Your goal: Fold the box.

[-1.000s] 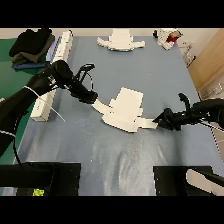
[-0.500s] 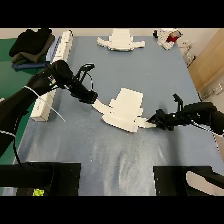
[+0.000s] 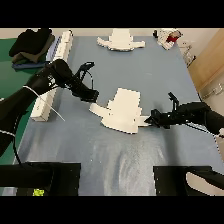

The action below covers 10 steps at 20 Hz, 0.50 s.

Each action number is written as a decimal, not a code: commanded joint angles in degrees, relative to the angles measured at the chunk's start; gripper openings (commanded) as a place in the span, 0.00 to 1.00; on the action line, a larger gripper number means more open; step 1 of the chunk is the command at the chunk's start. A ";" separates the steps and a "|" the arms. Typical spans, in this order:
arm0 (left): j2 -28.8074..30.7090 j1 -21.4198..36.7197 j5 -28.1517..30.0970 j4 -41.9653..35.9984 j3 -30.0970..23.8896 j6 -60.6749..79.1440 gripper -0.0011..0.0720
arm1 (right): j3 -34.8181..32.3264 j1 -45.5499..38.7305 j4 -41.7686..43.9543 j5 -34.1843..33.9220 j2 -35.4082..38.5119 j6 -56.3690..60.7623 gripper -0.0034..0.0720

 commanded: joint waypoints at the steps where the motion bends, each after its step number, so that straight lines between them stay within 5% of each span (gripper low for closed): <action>1: 0.00 2.36 -1.46 -3.93 1.53 0.00 0.70 | -0.07 0.24 0.00 -4.87 1.09 -8.13 0.05; 2: 0.00 4.20 -2.10 -6.60 1.99 0.11 0.63 | -0.74 0.26 -0.04 -5.79 1.66 -10.67 0.05; 10: -6.62 13.70 -16.17 -18.49 1.79 8.94 0.63 | -6.82 3.93 0.17 -6.14 4.50 -21.00 0.05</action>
